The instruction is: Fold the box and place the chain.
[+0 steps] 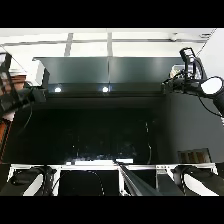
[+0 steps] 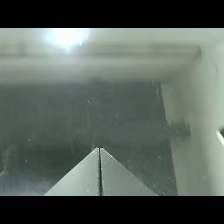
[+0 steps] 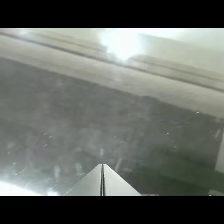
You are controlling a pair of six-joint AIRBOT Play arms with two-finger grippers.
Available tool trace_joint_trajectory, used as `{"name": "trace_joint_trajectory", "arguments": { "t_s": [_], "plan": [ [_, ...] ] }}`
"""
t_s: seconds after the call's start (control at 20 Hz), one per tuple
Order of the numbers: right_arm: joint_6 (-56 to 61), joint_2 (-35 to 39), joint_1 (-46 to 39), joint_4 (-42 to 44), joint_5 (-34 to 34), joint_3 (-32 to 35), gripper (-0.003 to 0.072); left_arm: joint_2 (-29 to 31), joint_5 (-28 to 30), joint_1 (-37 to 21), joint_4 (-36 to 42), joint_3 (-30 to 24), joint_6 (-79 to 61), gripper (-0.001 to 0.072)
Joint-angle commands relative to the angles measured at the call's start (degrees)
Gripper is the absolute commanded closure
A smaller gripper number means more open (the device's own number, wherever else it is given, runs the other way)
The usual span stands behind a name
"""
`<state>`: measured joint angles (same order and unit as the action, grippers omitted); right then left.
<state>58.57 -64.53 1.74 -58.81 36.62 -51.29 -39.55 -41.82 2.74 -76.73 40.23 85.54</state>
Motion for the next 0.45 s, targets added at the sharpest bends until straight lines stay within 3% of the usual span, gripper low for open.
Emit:
{"name": "trace_joint_trajectory", "arguments": {
  "t_s": [0.0, 0.4],
  "plan": [
    [0.1, -0.1, 0.0, -1.4, -2.5, 0.7, 0.0671, 6.6, 6.7, 0.5, -0.3, -8.3, 0.0, 0.0684],
    [0.1, -0.2, 0.0, -1.4, -2.5, 0.7, 0.0671, 5.3, 7.1, 0.5, -0.3, -8.3, 0.0, 0.0684]
  ]
}}
